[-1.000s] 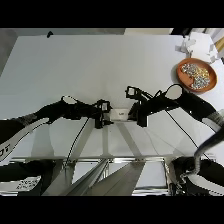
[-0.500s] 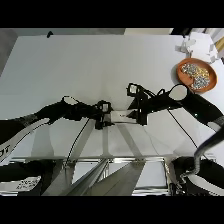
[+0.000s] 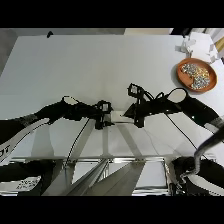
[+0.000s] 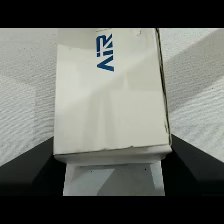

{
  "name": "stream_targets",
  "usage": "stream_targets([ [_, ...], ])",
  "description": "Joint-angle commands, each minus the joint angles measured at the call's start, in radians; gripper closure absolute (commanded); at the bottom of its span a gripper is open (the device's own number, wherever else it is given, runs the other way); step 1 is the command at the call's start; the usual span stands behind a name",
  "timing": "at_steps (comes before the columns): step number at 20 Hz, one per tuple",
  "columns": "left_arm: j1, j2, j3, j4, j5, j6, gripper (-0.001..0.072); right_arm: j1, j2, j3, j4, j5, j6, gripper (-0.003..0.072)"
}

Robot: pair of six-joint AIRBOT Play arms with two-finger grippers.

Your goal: Fold the box and place the chain.

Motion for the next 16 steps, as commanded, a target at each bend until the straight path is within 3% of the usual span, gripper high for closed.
stream_targets([
  [1, 0.000, 0.000, 0.000, 0.000, 0.000, 0.000, 0.0500, 0.001, -0.013, -0.025, 0.038, -0.007, -0.028, 0.0674],
  [11, 0.000, 0.000, 0.000, 0.000, -0.001, 0.000, 0.0500, 0.001, -0.013, -0.059, 0.034, -0.015, -0.045, 0.0675],
  [16, 0.000, 0.000, 0.000, 0.000, 0.000, 0.000, 0.0500, 0.001, -0.013, -0.109, 0.030, -0.095, -0.058, 0.0676],
])
